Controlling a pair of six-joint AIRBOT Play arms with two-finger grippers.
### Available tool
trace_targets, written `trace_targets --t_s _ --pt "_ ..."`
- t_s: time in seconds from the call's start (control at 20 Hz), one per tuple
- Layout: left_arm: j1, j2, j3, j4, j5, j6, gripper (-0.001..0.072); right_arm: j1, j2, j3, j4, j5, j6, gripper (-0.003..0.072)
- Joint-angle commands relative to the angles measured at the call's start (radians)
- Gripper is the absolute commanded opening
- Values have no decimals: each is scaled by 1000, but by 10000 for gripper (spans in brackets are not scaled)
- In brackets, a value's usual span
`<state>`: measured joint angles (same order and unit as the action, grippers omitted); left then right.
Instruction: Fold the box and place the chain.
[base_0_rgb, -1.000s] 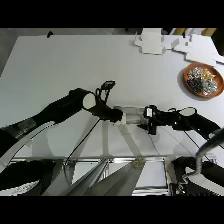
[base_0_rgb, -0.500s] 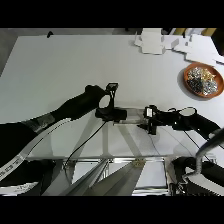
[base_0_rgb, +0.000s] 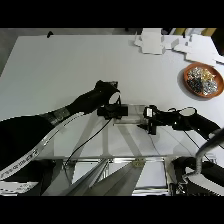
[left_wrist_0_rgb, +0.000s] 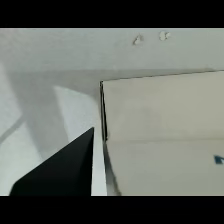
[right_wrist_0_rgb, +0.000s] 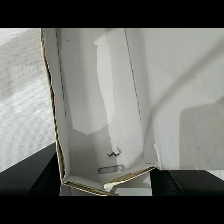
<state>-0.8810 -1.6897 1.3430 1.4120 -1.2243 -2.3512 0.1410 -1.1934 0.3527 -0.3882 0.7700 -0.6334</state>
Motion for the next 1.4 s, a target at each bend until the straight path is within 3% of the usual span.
trace_targets --t_s 0.0,0.15,0.3,0.5,0.55,0.65,0.7,0.75,0.8,0.85,1.0,1.05,1.15,1.2,1.35 --pt "-7 -33 15 4 -54 -43 209 0 1 0 0 0 0 413" --pt "-16 -42 15 4 -44 -55 198 0 1 0 0 0 0 413" --pt "-16 -42 15 3 -45 -55 7 0 1 0 0 0 0 413" --pt "-16 -42 15 19 -53 -54 3 0 1 0 0 0 0 413" --pt "-16 -42 15 24 -56 -54 46 0 1 0 0 0 0 413" --pt "-16 -40 15 25 -56 -53 237 0 1 0 0 0 0 413" --pt "-16 -40 16 25 -56 -52 227 0 1 0 0 0 0 413" --pt "-16 -40 16 25 -56 -50 171 0 1 0 0 0 0 413" --pt "-16 -40 16 25 -56 -48 51 0 1 0 0 0 0 413" --pt "-16 -40 16 24 -56 -29 4 0 1 0 0 0 0 413" --pt "-16 -39 16 25 -64 -5 4 0 1 0 0 0 0 413" --pt "-15 -38 16 25 -68 -5 35 0 1 0 0 0 0 413" --pt "-10 -17 16 25 -66 -3 257 0 1 0 0 0 0 413" --pt "-3 3 16 24 -66 19 301 0 1 0 0 0 0 413" --pt "30 80 16 -4 -70 196 300 0 1 0 0 1 0 413"
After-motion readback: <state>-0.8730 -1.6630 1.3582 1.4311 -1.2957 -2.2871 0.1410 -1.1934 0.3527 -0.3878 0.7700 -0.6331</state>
